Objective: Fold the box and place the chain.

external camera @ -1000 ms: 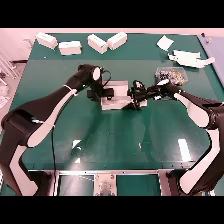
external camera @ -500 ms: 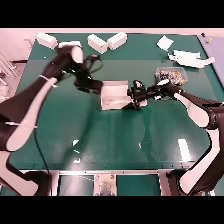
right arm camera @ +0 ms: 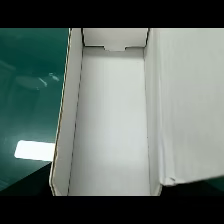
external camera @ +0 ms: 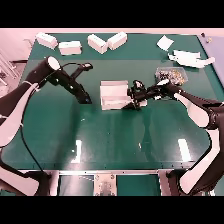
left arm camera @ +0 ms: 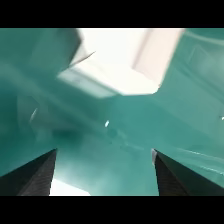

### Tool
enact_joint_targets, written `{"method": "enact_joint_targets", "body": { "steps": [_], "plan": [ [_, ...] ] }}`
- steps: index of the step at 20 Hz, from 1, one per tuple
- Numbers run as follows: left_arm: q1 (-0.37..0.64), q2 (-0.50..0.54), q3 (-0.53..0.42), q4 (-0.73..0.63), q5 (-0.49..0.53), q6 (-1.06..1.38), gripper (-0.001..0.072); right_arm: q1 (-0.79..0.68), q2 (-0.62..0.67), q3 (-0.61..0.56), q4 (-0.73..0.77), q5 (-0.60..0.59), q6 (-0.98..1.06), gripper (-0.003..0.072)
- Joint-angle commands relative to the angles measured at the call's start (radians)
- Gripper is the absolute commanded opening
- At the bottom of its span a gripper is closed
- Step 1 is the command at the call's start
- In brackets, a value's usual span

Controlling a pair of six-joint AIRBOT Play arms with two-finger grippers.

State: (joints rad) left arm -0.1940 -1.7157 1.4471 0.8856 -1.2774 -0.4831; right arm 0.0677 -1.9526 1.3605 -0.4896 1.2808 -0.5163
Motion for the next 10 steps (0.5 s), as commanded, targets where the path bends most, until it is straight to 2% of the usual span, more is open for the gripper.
{"method": "enact_joint_targets", "body": {
  "steps": [1, 3, 6, 10],
  "plan": [
    [0.011, 0.0, -0.145, -0.242, 0.159, 0.478, 0.0718, -0.001, 0.0, 0.0, 0.0, 0.0, 0.0, 0.0548],
    [0.011, -0.001, -0.169, -0.324, 0.179, 0.608, 0.0717, 0.001, 0.0, 0.0, 0.0, 0.0, 0.0, 0.0547],
    [0.011, -0.015, -0.183, -0.34, 0.195, 0.738, 0.0717, -0.001, 0.0, 0.0, 0.0, 0.0, 0.0, 0.0547],
    [0.014, -0.056, -0.172, -0.372, 0.201, 0.782, 0.0717, 0.0, 0.0, 0.0, 0.0, 0.0, 0.0, 0.0548]
  ]
}}
